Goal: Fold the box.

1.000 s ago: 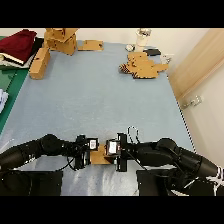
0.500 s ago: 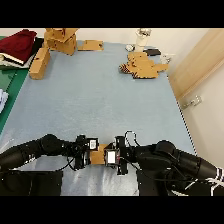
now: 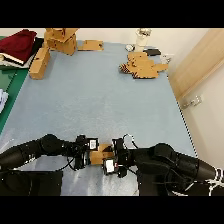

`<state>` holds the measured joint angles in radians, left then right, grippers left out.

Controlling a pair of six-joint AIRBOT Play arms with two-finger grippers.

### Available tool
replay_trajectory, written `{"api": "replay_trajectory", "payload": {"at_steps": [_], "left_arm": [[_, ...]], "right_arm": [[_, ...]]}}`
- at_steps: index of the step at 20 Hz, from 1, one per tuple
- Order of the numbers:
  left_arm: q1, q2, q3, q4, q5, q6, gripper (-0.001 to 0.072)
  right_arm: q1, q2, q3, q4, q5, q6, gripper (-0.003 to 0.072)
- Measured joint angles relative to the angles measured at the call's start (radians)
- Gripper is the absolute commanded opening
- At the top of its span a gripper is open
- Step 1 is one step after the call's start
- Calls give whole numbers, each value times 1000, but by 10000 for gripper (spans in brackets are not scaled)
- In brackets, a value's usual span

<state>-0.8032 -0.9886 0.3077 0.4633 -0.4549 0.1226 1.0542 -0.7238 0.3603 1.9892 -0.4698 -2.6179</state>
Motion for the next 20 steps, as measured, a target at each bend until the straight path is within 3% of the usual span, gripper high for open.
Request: {"api": "replay_trajectory", "payload": {"at_steps": [13, 16, 18, 20], "left_arm": [[0, 0, 0, 0, 0, 0, 600], [0, 0, 0, 0, 0, 0, 600], [0, 0, 0, 0, 0, 0, 600], [0, 0, 0, 0, 0, 0, 600]], "right_arm": [[42, -36, -17, -92, 122, -1, 472], [60, -37, -17, -95, 126, -1, 448], [65, -37, -17, -104, 127, -1, 373], [68, -37, -17, -133, 129, 13, 373]]}}
